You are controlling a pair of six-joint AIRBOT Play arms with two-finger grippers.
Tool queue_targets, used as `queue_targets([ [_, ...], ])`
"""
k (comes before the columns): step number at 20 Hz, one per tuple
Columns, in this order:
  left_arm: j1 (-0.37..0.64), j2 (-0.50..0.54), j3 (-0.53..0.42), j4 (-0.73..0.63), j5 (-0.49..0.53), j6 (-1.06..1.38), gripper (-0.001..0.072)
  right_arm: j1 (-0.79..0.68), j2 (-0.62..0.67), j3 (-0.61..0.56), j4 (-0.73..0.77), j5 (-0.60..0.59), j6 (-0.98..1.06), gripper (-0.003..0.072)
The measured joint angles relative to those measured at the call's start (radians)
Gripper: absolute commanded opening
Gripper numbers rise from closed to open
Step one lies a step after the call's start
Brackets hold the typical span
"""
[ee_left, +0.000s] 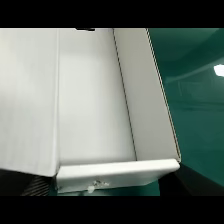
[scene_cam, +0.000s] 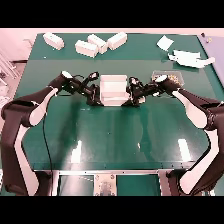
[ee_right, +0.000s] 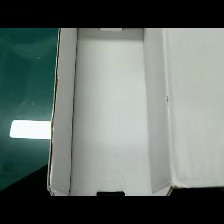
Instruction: Fold the box and place the chain.
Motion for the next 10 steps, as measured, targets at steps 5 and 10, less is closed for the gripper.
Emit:
queue_targets([
  [5, -0.002, -0.011, 0.0, -0.01, 0.014, 0.025, 0.072, 0.0, 0.0, 0.0, 0.0, 0.0, 0.0, 0.0573],
  [10, -0.002, -0.024, 0.0, -0.031, 0.027, 0.045, 0.0717, 0.0, 0.0, 0.0, 0.0, 0.0, 0.0, 0.0573],
])
